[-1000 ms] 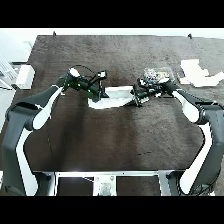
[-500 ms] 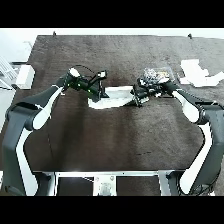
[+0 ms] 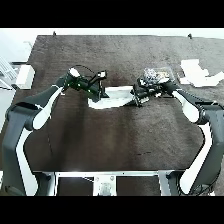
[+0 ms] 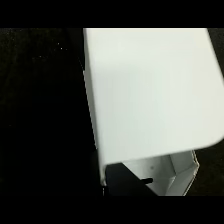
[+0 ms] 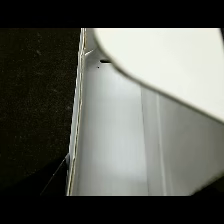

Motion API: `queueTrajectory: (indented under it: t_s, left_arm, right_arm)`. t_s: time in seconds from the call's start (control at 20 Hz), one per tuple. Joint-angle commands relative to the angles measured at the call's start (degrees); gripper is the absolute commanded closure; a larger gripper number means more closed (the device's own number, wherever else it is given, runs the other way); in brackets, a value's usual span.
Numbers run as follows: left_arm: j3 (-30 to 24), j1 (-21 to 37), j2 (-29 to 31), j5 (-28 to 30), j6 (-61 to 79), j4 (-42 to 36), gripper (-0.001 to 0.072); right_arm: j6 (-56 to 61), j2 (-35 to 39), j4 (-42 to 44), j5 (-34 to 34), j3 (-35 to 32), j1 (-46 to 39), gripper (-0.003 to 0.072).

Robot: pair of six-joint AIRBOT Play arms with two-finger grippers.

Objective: Fold the box and place the chain.

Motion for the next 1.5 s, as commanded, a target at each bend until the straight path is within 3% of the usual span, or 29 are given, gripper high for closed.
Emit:
queueTrajectory:
  t_s: [0.0, 0.9, 0.95, 1.0, 1.2, 1.45]
  left_arm:
    - [0.0, 0.0, -0.02, 0.07, 0.02, 0.0, 0.0688]
    - [0.0, 0.02, -0.02, -0.98, 0.57, -5.18, 0.0677]
    - [0.0, 0.02, -0.02, -1.73, 1.64, -5.2, 0.0432]
    - [0.0, 0.02, -0.02, -2.05, 1.99, -5.18, 0.0321]
    - [0.17, 0.04, 0.0, -2.93, 2.93, -5.16, 0.0321]
    - [7.74, 3.82, 0.0, -17.97, 0.11, -5.01, 0.0321]
  right_arm:
    - [0.02, -0.02, 0.02, 0.02, -0.02, 0.07, 0.0136]
    - [0.02, -0.02, 0.02, 0.02, -0.02, 0.07, 0.0136]
    - [0.02, -0.02, 0.02, 0.02, -0.02, 0.07, 0.0136]
    - [0.02, -0.02, 0.02, 0.02, -0.02, 0.07, 0.0137]
    - [0.02, -0.02, 0.02, 0.02, -0.02, 0.07, 0.0136]
    - [0.02, -0.02, 0.02, 0.02, -0.02, 0.07, 0.0137]
